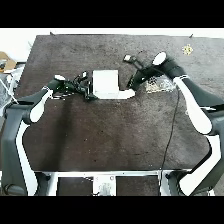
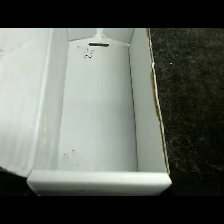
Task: Fold the box and place the chain.
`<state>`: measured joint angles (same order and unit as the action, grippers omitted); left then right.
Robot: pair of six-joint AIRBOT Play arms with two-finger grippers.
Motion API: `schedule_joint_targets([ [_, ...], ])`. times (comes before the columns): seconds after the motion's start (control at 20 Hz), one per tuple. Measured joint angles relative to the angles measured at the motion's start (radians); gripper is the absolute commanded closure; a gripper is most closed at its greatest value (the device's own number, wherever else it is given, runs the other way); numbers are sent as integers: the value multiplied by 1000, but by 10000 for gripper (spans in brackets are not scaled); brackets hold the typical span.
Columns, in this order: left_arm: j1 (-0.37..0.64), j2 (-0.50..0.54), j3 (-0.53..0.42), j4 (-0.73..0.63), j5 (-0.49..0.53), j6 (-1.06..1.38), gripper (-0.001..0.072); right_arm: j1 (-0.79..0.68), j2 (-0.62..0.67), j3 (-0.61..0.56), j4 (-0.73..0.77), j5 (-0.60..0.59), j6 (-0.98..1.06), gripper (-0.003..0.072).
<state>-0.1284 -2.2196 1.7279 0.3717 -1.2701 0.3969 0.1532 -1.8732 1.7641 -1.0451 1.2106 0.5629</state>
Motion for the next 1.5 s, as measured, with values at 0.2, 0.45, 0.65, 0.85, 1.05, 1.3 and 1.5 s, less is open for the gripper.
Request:
schedule_joint_targets([
  [0.2,0,0,0,0,0,3,366,-95,50,-11,-10,34,286,668],
  [0.45,0,0,0,0,-1,3,366,-154,53,-116,67,6,434,667],
  [0.65,0,0,0,1,-1,3,366,-157,49,-217,111,-93,466,667],
  [0.85,0,0,0,1,-1,3,366,-138,19,-255,145,-152,475,666],
  [1.05,0,0,0,1,-2,3,366,-121,-21,-264,277,-152,403,405],
  [1.3,0,0,0,1,-2,3,366,-116,-36,-266,416,-92,338,340],
  [1.5,0,0,0,1,-2,3,366,-110,-38,-243,473,-74,328,291],
])
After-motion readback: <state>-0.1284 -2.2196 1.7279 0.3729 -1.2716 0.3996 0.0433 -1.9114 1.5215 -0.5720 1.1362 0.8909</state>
